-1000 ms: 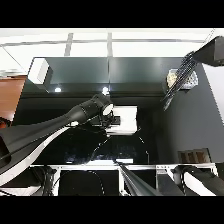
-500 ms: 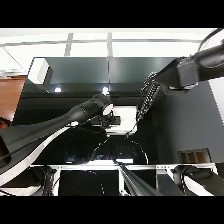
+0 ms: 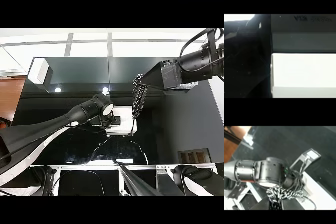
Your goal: Fold the box and place the chain.
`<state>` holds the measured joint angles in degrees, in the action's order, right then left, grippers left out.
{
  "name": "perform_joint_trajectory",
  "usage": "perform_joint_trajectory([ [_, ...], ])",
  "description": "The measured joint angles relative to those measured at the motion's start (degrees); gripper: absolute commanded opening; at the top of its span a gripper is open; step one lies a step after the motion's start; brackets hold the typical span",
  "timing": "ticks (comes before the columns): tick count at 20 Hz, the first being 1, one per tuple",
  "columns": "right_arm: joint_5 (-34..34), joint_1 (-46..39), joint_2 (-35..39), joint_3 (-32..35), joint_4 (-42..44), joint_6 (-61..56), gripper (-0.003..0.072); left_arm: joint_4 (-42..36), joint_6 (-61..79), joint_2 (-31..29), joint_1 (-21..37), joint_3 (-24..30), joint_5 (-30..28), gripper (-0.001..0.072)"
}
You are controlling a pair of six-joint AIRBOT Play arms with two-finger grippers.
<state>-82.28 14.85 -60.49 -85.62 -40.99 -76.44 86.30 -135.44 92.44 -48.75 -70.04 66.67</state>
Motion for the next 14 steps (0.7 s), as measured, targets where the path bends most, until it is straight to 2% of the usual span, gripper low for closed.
perform_joint_trajectory([
  [8, 1.4, -0.8, 0.0, -5.5, 1.1, -2.4, 0.0014, 0.0, 0.0, 0.0, 0.0, 0.0, 0.0, 0.0030],
  [14, 0.6, -0.4, 0.0, -4.8, 0.0, -4.6, 0.0014, 0.0, 0.0, 0.0, 0.0, 0.0, 0.0, 0.0030],
])
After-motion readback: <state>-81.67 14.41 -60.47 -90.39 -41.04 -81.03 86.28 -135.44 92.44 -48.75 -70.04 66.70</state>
